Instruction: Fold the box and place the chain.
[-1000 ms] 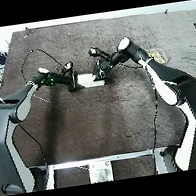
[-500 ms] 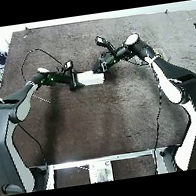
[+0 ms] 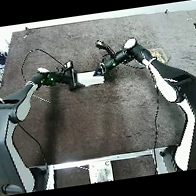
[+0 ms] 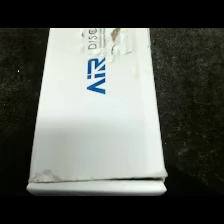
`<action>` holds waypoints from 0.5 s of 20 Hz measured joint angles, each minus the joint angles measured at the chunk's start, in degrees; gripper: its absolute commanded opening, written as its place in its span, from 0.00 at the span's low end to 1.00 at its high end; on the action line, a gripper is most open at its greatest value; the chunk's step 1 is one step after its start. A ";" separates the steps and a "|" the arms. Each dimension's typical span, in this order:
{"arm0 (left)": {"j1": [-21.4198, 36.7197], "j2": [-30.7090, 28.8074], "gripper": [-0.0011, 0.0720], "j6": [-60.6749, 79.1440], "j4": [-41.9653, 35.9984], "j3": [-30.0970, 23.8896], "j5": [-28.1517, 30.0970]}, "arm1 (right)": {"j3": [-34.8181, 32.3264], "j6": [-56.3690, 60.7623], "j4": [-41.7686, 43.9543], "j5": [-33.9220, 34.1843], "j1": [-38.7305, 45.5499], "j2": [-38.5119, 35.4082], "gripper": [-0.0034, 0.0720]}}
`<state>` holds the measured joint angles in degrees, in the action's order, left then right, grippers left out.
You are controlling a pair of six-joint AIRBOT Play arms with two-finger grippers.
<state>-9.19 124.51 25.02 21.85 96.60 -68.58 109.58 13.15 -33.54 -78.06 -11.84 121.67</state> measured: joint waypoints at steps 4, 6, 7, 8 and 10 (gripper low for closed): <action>0.00 0.00 0.34 0.17 0.09 0.00 -0.24 | 0.00 1.95 -2.51 -0.96 -0.07 1.31 0.06; -0.07 0.00 0.34 0.07 0.09 -0.02 -0.22 | 0.02 2.49 -3.63 -1.11 -0.07 1.62 0.06; -0.07 0.00 0.34 0.02 0.09 -0.02 -0.22 | 0.04 2.64 -4.39 -1.01 -0.09 1.64 0.06; -0.07 0.00 0.34 0.02 0.09 -0.02 -0.22 | 0.04 2.82 -4.79 -0.92 -0.09 1.64 0.06; -0.07 0.00 0.34 -0.02 0.07 -0.02 -0.20 | 0.00 2.95 -5.01 -0.70 -0.13 1.38 0.06</action>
<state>-9.26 124.51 24.99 21.91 96.57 -68.77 109.58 16.10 -38.54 -78.76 -11.97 123.04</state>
